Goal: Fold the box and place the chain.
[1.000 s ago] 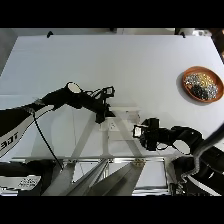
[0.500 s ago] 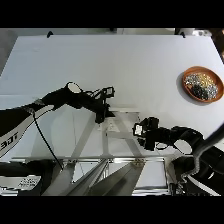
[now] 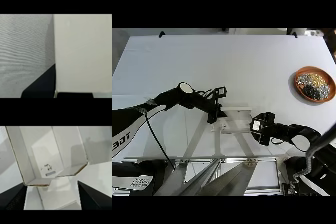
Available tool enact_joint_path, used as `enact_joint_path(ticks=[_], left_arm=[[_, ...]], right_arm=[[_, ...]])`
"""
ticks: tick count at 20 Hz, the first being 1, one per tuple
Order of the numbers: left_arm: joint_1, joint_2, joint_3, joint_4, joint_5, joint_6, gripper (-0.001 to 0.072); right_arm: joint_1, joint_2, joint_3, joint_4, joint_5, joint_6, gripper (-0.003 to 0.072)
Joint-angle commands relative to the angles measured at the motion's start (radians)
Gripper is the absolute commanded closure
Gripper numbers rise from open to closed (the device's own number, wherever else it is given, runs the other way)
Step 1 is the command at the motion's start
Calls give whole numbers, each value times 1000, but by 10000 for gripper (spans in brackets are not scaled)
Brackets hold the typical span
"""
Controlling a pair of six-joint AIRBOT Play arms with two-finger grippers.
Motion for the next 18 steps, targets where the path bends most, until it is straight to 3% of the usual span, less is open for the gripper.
enact_joint_path(ticks=[1,15,18], left_arm=[[0,0,0,0,0,0,697],[0,0,0,0,0,0,697],[0,0,0,0,0,0,697]], right_arm=[[-52,-6,1,116,-11,-227,-8],[-138,-201,134,193,9,-327,-6],[-183,-225,147,256,93,-403,-4]])
